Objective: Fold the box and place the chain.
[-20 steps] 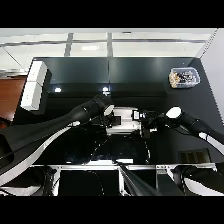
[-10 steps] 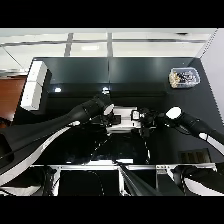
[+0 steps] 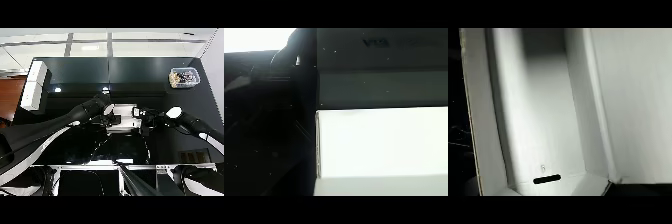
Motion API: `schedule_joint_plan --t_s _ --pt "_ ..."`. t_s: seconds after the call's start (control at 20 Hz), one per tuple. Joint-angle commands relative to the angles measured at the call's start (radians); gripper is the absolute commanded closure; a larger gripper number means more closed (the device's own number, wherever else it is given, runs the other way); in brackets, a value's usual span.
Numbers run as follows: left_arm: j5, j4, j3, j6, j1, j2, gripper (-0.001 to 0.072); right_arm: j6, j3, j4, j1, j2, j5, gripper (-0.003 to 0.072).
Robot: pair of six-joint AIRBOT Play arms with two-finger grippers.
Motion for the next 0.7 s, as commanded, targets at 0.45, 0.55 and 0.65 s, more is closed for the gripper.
schedule_joint_plan --t_s 0.45,0.55,0.65 --pt "-0.006 0.000 0.000 0.000 -0.001 0.000 0.0685 0.251 0.020 -0.333 -0.047 0.228 0.273 -0.0020" --pt "-0.011 0.000 0.000 0.000 -0.001 0.000 0.0685 0.211 0.018 -0.325 -0.047 0.227 0.239 -0.0019" --pt "-0.019 0.000 0.000 0.000 -0.001 0.000 0.0685 0.156 0.018 -0.297 -0.047 0.216 0.216 0.0041"
